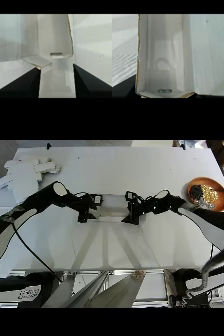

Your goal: Fold the box and place the chain.

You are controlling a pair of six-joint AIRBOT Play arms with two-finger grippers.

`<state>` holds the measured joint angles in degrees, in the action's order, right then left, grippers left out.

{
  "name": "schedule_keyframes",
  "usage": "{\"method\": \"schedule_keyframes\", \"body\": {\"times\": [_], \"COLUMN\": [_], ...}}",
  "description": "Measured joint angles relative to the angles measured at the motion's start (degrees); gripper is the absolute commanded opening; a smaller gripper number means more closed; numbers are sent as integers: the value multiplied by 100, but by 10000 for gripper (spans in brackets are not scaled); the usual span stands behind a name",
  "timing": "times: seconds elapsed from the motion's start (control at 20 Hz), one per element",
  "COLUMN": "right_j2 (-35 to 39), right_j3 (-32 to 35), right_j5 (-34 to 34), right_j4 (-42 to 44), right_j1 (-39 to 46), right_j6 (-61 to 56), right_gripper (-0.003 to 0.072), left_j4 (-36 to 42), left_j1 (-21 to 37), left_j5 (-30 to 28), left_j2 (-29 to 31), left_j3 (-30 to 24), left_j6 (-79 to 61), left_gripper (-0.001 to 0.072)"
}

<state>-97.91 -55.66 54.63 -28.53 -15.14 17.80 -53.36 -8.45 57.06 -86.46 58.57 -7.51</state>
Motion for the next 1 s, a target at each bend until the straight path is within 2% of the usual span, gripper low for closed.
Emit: {"method": "schedule_keyframes", "body": {"times": [0.25, 0.55, 0.65, 0.7, 1.0], "right_j2": [0, 0, 0, 0, 0], "right_j3": [2, 2, 2, 2, 2], "right_j5": [55, 42, -7, -9, -7], "right_j4": [-35, -20, -4, 0, -4], "right_j1": [-7, -4, -4, -2, -2], "right_j6": [28, 15, 2, 2, 4], "right_gripper": [435, 435, 435, 435, 435], "left_j4": [120, 636, 979, 1156, 1633], "left_j1": [358, 634, 682, 697, 734], "left_j5": [833, 1456, 1617, 1613, 1604], "left_j2": [184, 264, 275, 278, 280], "left_j3": [2, 2, 2, 2, 2], "left_j6": [-4, -2, 17, 13, 2], "left_gripper": [358, 363, 504, 545, 539]}}
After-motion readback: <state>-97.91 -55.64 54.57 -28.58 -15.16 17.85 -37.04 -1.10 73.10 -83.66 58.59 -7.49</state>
